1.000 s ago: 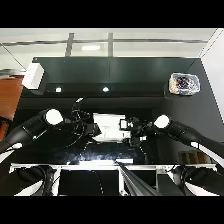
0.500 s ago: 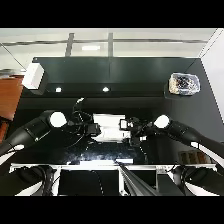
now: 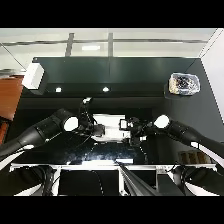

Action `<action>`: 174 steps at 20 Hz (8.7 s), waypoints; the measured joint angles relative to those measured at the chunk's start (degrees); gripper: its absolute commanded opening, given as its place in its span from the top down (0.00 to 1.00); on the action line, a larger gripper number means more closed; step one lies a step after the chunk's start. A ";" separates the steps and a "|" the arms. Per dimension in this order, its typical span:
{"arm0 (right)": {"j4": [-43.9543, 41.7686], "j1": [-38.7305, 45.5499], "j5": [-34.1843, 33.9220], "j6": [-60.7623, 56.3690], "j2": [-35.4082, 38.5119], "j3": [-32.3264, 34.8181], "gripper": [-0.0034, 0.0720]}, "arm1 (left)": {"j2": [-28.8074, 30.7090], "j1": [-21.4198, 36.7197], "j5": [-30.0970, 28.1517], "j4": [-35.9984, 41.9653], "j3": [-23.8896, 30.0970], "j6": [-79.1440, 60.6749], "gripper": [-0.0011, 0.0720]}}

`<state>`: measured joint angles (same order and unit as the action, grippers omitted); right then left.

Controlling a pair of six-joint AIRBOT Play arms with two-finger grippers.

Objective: Fold the box and place the chain.

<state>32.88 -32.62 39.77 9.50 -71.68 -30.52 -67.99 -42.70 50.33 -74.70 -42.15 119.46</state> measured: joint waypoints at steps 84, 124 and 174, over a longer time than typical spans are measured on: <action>0.00 0.00 0.02 0.00 0.00 0.00 0.69 | -10.67 -2.73 9.46 -9.18 -8.90 11.52 0.51; 9.22 2.45 4.79 -4.94 6.99 -0.07 0.21 | -11.10 -2.71 13.14 -11.19 -9.01 9.90 0.94; 4.50 11.65 6.16 -44.02 14.23 -0.07 0.92 | -11.13 -2.69 12.96 -11.47 -9.01 10.05 0.94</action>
<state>37.39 -20.97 45.93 -34.52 -57.45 -30.59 -79.11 -45.39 63.29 -86.17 -51.16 129.51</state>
